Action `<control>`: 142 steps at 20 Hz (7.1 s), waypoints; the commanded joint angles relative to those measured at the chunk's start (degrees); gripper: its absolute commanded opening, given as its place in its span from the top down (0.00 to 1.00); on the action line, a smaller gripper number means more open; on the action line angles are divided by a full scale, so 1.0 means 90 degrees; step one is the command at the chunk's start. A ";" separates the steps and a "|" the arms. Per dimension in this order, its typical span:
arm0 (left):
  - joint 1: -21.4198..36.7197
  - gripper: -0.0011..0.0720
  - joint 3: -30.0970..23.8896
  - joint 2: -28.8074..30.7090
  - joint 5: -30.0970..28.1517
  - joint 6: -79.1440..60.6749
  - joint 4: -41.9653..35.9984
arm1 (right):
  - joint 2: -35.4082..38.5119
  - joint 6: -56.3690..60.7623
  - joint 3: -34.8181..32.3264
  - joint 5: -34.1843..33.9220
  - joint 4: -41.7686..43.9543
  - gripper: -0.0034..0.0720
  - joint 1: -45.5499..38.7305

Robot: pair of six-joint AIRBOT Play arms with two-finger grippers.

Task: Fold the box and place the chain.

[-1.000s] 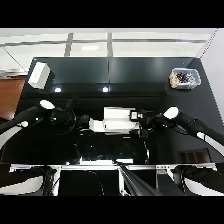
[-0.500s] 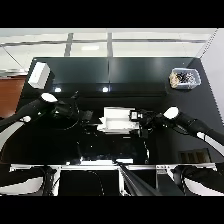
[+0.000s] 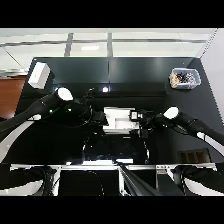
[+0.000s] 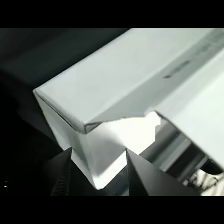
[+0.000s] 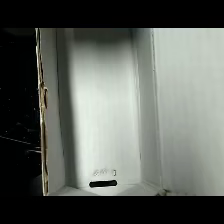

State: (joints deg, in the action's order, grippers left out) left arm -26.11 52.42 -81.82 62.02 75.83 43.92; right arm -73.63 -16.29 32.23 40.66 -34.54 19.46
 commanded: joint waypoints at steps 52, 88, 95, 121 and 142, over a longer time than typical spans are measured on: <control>-0.2373 0.95 0.1729 -0.0959 0.0464 0.6436 0.4520 | 0.0007 0.0253 0.0002 0.0007 0.0012 0.31 0.0007; -0.2373 0.95 0.1729 -0.0959 0.0512 0.6436 0.4515 | 0.2545 0.9432 0.0374 0.1637 -0.3560 0.94 -0.1690; -0.2370 0.95 0.1729 -0.0959 0.0503 0.6436 0.4517 | 0.0916 0.9250 -0.0500 0.2339 -0.0321 0.94 -0.3694; -0.2370 0.95 0.1729 -0.0959 0.0510 0.6436 0.4517 | -0.0304 0.8694 0.1472 0.2912 -0.0272 0.32 -0.0838; -0.2370 0.95 0.1729 -0.0959 0.0498 0.6436 0.4517 | -0.0396 1.3942 0.2244 0.1957 -0.4529 0.48 0.1515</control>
State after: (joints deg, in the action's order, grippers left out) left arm -47.44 67.92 -90.41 66.39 133.84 84.55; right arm -76.66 99.20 50.59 57.25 -65.93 30.33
